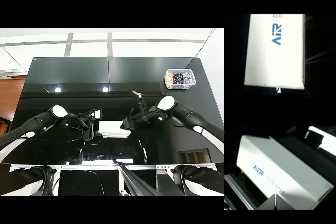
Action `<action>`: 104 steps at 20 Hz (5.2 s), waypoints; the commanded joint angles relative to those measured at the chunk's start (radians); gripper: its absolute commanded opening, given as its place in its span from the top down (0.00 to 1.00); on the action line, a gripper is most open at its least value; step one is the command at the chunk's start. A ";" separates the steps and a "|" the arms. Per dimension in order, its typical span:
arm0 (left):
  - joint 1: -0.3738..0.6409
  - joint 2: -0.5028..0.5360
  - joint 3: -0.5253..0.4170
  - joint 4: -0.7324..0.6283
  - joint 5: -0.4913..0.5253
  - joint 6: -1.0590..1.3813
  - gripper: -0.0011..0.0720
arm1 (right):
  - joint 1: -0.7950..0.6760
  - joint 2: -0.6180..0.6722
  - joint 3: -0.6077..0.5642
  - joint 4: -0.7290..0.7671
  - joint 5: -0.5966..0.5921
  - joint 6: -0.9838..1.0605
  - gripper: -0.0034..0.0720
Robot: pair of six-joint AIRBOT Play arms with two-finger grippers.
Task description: Fold the box and place the chain.
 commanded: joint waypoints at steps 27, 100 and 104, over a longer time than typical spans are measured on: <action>-0.174 -0.175 0.452 0.272 -0.240 -0.373 0.01 | -0.470 0.453 -0.009 -0.257 0.224 0.095 0.93; 0.473 0.616 -0.027 0.586 -0.026 -1.492 0.95 | -0.372 0.634 -0.214 -0.875 -0.336 0.328 0.93; 0.474 0.773 -0.126 0.646 0.004 -1.492 0.95 | -0.401 0.634 -0.232 -0.875 -0.299 0.327 0.93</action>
